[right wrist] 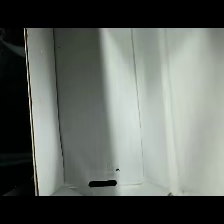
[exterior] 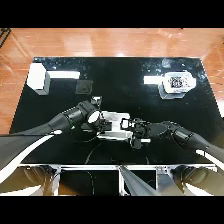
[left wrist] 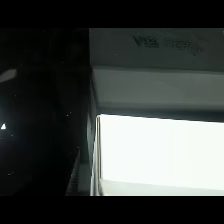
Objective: Fold the box and place the chain.
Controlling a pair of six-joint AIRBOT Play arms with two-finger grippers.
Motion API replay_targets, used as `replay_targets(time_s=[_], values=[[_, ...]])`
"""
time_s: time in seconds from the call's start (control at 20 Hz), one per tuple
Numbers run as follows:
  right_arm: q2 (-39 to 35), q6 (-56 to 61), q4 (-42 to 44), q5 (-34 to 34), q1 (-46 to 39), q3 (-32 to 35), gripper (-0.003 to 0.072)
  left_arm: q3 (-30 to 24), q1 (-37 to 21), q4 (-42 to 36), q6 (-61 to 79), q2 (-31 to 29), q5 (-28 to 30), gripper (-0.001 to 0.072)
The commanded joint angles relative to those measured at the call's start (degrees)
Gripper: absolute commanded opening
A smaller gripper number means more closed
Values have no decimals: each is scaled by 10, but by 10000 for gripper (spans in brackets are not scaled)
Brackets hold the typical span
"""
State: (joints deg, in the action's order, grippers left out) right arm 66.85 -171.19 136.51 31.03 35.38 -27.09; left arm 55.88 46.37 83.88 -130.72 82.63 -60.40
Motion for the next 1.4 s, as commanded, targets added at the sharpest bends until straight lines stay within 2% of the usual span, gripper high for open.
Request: replay_targets(time_s=[0.0,0.7,0.8,0.95,1.15,1.2,1.25,1.3,1.35], values=[[0,0,0,0,0,0,133,0,0,-4,0,0,-2,294],[0,0,0,0,0,0,133,0,0,-3,0,-5,-10,292],[0,0,0,0,0,0,133,0,0,-4,0,-5,-2,157],[0,0,0,0,0,0,133,0,0,-7,0,-3,4,23],[0,3,0,3,0,0,136,0,0,-6,0,-3,4,23],[-1,10,0,3,0,0,240,0,-1,-6,0,-4,4,23],[-6,19,0,-1,0,0,603,0,-3,-6,0,-7,3,24],[-14,31,-1,-3,0,0,691,0,-6,-4,0,-12,2,23],[-22,39,-2,0,0,0,691,0,-10,-1,0,-18,-1,23]])
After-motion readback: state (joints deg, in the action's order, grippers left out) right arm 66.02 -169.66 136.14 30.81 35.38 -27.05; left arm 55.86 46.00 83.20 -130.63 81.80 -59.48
